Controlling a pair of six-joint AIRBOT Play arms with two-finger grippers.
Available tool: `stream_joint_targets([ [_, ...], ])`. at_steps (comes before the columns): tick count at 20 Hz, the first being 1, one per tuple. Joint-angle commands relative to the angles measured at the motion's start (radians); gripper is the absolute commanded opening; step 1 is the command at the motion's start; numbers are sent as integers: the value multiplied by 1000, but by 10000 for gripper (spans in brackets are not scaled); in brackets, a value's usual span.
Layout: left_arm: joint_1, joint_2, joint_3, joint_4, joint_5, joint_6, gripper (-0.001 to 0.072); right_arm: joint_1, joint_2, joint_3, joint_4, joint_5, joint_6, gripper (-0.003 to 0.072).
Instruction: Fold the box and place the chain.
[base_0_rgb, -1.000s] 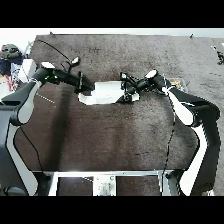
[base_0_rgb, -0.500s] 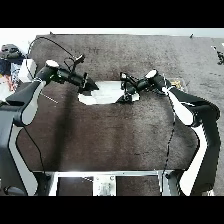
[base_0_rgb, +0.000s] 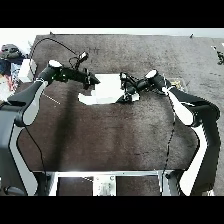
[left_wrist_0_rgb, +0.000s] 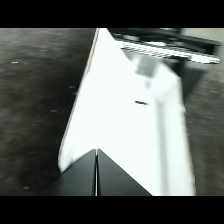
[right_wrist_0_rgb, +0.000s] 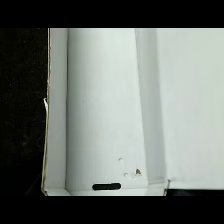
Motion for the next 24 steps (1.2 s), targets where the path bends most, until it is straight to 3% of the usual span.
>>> stream_joint_targets([
  [1,-1,-7,0,6,80,-10,12,0,0,0,0,0,0,411],
  [9,-1,-82,-4,11,71,-18,12,0,-1,0,0,0,0,411],
  [15,0,-81,-3,10,19,-8,11,0,-1,0,0,0,0,411],
  [24,71,96,11,14,-32,54,12,0,0,0,0,1,0,411],
])
